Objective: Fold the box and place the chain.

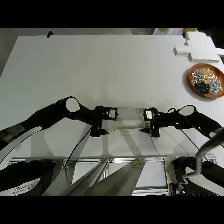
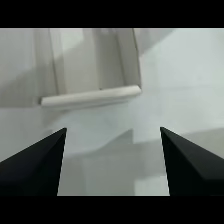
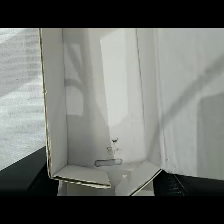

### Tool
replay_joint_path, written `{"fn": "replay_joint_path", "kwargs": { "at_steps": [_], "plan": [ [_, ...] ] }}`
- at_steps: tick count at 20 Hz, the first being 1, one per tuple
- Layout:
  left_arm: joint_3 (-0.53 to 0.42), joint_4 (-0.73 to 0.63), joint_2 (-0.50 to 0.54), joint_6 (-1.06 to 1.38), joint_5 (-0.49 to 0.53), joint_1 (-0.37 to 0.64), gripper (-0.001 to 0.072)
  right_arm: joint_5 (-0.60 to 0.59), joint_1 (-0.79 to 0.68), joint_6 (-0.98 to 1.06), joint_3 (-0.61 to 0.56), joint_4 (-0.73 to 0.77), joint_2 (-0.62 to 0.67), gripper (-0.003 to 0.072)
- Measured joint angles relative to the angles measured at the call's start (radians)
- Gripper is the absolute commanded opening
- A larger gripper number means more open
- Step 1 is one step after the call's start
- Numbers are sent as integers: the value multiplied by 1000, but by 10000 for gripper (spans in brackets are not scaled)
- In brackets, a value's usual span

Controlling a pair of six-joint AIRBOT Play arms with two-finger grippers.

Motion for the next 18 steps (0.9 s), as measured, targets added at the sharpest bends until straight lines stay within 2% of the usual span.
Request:
{"fn": "replay_joint_path", "kwargs": {
  "at_steps": [3,4,6,18],
  "plan": [
    [-15,-113,-41,116,53,2,661,0,0,0,0,0,0,337],
    [-17,-140,-49,139,61,3,697,0,0,0,0,0,0,337],
    [-21,-174,-60,168,74,3,696,0,0,0,0,0,0,337],
    [-24,-253,-112,204,134,-27,701,0,0,0,0,0,0,337]
  ]
}}
